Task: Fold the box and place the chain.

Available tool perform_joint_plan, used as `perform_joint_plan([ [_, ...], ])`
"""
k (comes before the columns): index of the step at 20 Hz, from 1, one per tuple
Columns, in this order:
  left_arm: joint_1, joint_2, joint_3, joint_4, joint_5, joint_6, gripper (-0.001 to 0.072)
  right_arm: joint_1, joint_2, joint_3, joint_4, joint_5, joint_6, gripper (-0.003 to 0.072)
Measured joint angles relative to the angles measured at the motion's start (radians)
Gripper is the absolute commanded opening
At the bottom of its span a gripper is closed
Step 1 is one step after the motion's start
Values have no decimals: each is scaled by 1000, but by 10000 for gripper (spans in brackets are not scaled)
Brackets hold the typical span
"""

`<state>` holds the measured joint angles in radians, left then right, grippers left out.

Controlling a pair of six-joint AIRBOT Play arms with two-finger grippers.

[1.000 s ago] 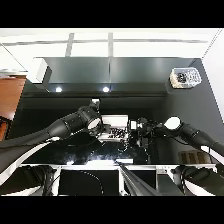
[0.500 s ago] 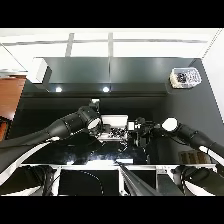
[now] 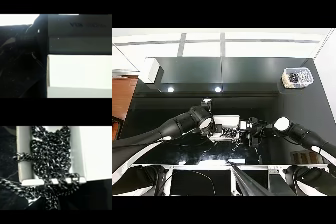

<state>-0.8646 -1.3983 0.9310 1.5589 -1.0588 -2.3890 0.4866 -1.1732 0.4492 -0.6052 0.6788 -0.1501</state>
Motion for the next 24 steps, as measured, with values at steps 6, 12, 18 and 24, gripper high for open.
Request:
perform_joint_plan([
  [6, 0, 0, 0, 0, 1, 0, 32, -21, 87, -1, -38, 81, 174, 33],
  [12, 0, 0, 0, 0, 2, 0, 32, -110, 312, 28, -57, 218, 437, 33],
  [18, 0, 0, 0, 0, 2, -1, 32, -141, 427, 192, 5, 307, 634, 33],
  [24, 0, 0, 0, 0, 3, -1, 32, -142, 438, 314, 123, 312, 691, 43],
])
